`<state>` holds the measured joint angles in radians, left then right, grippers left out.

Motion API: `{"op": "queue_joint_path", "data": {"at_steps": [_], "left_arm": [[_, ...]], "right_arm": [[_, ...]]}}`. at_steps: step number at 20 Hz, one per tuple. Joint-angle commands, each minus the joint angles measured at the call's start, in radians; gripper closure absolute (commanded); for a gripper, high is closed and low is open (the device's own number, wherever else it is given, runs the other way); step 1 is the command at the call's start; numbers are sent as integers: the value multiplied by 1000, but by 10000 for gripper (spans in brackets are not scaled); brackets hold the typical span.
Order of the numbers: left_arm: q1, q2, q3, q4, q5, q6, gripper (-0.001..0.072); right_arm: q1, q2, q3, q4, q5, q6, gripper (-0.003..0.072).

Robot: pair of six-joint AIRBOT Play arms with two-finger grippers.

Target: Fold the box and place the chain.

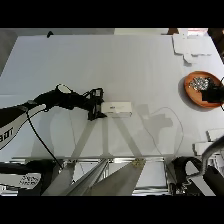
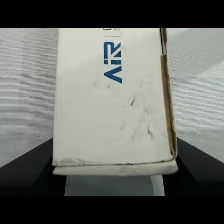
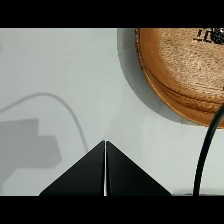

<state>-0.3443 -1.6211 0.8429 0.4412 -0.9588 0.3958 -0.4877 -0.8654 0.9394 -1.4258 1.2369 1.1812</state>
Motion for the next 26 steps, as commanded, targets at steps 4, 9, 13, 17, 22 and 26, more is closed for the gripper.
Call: {"op": "queue_joint_path", "data": {"at_steps": [4,9,13,17,22,26], "left_arm": [[-16,125,0,4,27,-26,700],[-66,425,1,95,229,-200,702],[-109,655,1,405,398,-596,702],[-80,816,1,826,405,-1152,702],[62,945,1,1246,322,-1730,698],[246,951,1,1229,224,-1845,699]], "right_arm": [[-7,1,0,28,1,1,668],[-7,1,0,39,1,0,668],[-7,1,0,79,-48,0,668],[-7,1,0,106,-126,0,668],[-7,1,0,106,-161,0,668],[-7,1,0,106,-161,0,668]]}}
